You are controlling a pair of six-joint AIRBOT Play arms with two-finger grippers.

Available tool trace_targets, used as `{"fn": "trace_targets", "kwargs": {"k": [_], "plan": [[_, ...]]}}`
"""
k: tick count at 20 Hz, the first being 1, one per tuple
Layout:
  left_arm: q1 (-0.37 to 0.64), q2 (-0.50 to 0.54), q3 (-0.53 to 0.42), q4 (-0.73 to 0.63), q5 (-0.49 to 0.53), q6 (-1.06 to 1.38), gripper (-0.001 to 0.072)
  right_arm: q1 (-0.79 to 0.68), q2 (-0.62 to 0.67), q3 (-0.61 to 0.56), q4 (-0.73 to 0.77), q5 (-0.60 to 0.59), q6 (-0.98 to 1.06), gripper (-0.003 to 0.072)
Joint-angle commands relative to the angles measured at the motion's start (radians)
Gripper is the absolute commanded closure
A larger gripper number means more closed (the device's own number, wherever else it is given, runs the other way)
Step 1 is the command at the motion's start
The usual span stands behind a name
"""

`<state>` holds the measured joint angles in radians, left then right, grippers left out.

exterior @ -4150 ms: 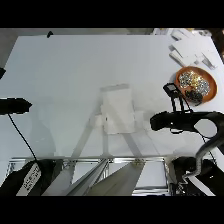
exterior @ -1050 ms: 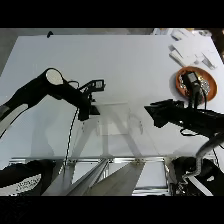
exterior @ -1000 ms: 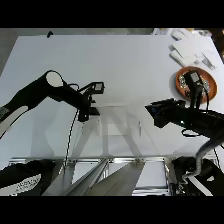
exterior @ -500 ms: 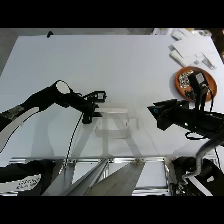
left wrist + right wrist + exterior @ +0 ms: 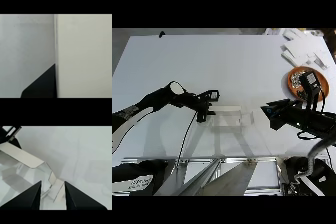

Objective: Fold the box and place the chain.

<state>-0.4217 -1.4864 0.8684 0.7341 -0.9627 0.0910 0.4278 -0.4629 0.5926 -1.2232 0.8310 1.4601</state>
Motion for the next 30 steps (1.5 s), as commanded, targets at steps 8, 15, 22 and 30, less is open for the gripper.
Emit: {"fn": "trace_targets", "kwargs": {"k": [8,15,22,30], "plan": [[-0.09,0.0,0.034,0.047,0.083,-0.095,0.0706,0.001,0.001,-0.001,-0.004,0.0,-0.003,0.0367],[-0.089,-0.003,0.129,0.169,0.006,-0.21,0.0706,0.001,0.001,-0.001,-0.012,0.0,-0.003,0.0367],[-0.089,-0.071,0.129,0.09,-0.002,-0.117,0.0704,0.001,0.001,-0.001,-0.014,0.0,-0.003,0.0367],[-0.089,-0.071,0.129,0.119,-0.003,-0.117,0.0697,0.001,0.001,-0.001,-0.014,0.0,-0.003,0.0367]]}}
